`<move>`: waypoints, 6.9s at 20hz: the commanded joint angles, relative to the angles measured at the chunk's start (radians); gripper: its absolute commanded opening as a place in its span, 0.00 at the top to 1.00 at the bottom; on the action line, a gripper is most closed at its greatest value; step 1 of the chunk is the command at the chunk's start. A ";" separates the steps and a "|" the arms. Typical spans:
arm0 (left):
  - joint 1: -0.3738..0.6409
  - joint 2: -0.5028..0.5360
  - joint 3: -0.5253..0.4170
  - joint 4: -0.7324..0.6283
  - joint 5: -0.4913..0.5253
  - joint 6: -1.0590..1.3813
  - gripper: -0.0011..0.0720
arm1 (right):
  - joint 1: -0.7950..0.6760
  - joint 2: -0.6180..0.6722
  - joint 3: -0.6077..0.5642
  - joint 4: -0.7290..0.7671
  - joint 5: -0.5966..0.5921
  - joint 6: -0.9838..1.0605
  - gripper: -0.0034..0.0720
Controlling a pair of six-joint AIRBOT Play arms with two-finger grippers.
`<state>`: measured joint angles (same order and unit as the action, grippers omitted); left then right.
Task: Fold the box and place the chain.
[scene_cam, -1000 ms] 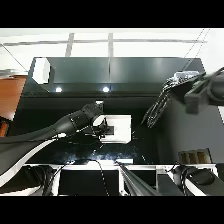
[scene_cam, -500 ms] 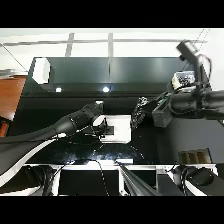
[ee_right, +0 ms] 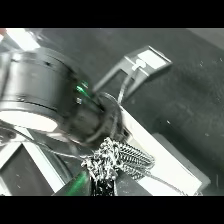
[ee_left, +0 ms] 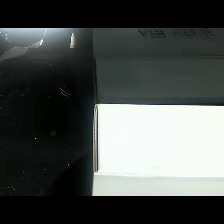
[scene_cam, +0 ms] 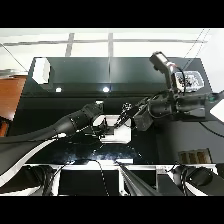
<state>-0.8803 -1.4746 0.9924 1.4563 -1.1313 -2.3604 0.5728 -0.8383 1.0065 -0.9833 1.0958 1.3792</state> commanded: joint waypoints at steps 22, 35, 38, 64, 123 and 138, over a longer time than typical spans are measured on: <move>-0.001 0.000 0.000 0.000 0.001 0.000 0.94 | -0.221 -0.050 -0.275 -0.452 -0.021 -0.059 0.15; -0.001 0.000 0.000 0.008 0.009 0.000 0.94 | -0.097 -0.307 -0.394 -0.556 -0.468 0.582 0.26; -0.001 0.000 0.000 0.008 0.009 0.000 0.94 | -0.094 -0.338 -0.394 -0.621 -0.474 0.671 0.35; -0.001 0.000 0.000 0.008 0.023 0.000 0.94 | 0.026 -0.388 -0.383 -0.805 -0.453 0.719 0.93; 0.002 0.003 0.003 0.000 0.023 0.000 0.94 | -0.353 0.043 -0.199 -0.158 0.183 0.071 0.03; 0.002 0.367 0.087 0.189 -0.181 0.229 0.09 | -0.462 0.063 -0.199 -0.207 0.126 0.037 0.03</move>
<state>-0.8795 -1.2217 1.0763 1.5749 -1.2324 -2.2375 0.1123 -0.7765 0.8078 -1.1873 1.2850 1.4376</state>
